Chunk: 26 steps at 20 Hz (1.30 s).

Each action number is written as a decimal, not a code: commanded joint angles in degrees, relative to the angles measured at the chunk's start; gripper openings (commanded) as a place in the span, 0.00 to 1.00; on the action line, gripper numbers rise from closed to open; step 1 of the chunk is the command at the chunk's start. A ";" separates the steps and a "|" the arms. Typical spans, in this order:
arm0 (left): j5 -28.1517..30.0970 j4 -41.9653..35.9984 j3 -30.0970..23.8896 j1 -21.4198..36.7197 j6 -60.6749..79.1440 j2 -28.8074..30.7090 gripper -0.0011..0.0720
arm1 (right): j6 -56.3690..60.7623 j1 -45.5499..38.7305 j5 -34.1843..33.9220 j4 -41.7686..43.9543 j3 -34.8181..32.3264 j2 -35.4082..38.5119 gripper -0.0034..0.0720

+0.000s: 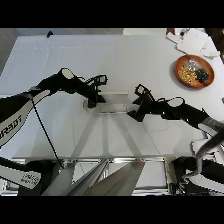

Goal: Fold the box and place the chain.

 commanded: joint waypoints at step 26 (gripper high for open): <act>-0.02 0.02 -0.02 0.00 0.02 -0.02 0.03 | -16.96 -4.22 19.26 -6.34 15.02 -13.20 0.97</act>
